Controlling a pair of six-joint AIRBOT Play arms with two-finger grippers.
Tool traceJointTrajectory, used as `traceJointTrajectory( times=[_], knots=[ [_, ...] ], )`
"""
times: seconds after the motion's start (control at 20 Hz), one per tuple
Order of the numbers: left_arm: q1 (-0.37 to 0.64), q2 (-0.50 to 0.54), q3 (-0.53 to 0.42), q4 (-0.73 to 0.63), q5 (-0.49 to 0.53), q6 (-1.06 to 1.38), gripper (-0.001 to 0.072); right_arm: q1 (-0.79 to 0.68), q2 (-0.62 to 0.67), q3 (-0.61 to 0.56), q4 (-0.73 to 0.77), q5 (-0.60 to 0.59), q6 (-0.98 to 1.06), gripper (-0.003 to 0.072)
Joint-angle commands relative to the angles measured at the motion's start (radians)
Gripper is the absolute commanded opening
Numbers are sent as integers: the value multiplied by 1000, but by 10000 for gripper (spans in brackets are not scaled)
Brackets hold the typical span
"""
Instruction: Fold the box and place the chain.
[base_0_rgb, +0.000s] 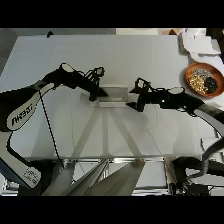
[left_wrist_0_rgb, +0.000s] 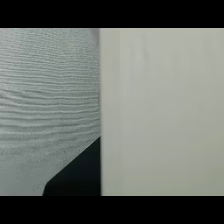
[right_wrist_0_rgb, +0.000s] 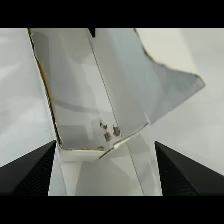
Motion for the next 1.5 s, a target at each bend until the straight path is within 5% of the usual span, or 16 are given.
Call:
traceJointTrajectory(
  times=[0.0, 1.45],
  knots=[
    [-1, 0, 0, 0, -1, 0, 12, -4, -65, 64, -39, 90, -7, 689],
    [-1, 0, 0, 0, -1, 0, 12, 10, -181, 153, -111, 203, -1, 689]
  ],
)
